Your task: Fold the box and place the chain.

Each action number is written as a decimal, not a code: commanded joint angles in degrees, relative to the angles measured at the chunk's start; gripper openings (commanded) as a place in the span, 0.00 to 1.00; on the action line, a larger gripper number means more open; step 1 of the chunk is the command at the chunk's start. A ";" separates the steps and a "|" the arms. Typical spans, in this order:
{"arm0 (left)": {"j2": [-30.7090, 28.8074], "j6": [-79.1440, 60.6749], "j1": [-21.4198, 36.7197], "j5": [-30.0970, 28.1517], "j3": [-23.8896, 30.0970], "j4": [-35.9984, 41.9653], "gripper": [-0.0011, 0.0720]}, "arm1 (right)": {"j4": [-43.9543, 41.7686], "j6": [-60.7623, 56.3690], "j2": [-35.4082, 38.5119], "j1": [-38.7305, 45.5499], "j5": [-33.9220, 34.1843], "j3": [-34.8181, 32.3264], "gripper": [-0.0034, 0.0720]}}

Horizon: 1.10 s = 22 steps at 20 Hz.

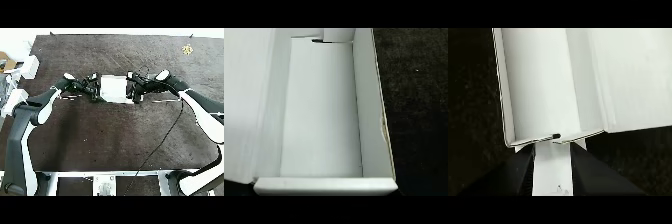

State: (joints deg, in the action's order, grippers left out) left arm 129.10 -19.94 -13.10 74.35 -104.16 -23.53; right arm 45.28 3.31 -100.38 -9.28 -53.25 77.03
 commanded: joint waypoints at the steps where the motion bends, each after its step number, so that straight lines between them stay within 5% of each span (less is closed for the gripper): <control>1: 0.00 -0.02 -0.07 0.02 0.00 0.00 0.49 | -5.29 2.10 -1.36 -0.09 -0.26 0.00 0.38; 19: 0.00 -0.02 -0.07 0.02 0.00 0.00 0.49 | -9.33 9.38 -4.66 -1.62 2.16 0.22 0.39; 21: 0.00 -0.02 -0.07 0.02 0.00 0.00 0.49 | -9.35 9.60 -4.63 -1.62 2.05 0.31 0.57; 22: 0.00 -0.02 -0.07 0.02 0.00 0.00 0.49 | -9.33 9.64 -4.63 -1.62 2.01 0.33 0.82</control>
